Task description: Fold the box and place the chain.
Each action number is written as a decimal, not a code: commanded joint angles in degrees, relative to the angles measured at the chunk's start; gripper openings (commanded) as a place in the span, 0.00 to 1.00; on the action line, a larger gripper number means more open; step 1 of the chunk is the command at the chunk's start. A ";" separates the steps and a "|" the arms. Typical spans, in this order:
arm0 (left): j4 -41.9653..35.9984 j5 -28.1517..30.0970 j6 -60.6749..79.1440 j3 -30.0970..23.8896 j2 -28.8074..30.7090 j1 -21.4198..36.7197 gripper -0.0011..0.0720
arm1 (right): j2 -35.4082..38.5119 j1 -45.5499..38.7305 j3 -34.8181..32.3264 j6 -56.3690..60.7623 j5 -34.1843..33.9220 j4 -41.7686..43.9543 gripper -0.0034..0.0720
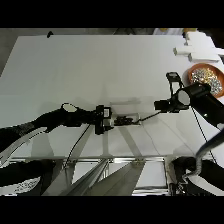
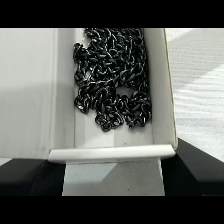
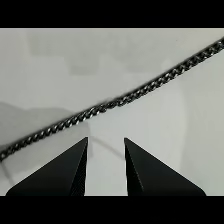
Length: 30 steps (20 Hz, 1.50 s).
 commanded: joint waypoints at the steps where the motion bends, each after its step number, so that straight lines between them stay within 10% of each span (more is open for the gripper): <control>1: 0.00 0.02 0.02 -0.02 -0.02 0.02 0.30 | -0.39 -2.62 -0.46 2.80 -3.17 -0.13 0.39; 17: 0.00 0.00 0.02 -0.02 -0.02 0.02 0.30 | -10.64 -3.13 -1.09 2.71 -4.52 1.05 0.46; 30: 0.00 0.02 0.02 -0.02 -0.02 0.02 0.30 | -10.73 -3.13 -1.11 2.27 -6.78 0.39 0.28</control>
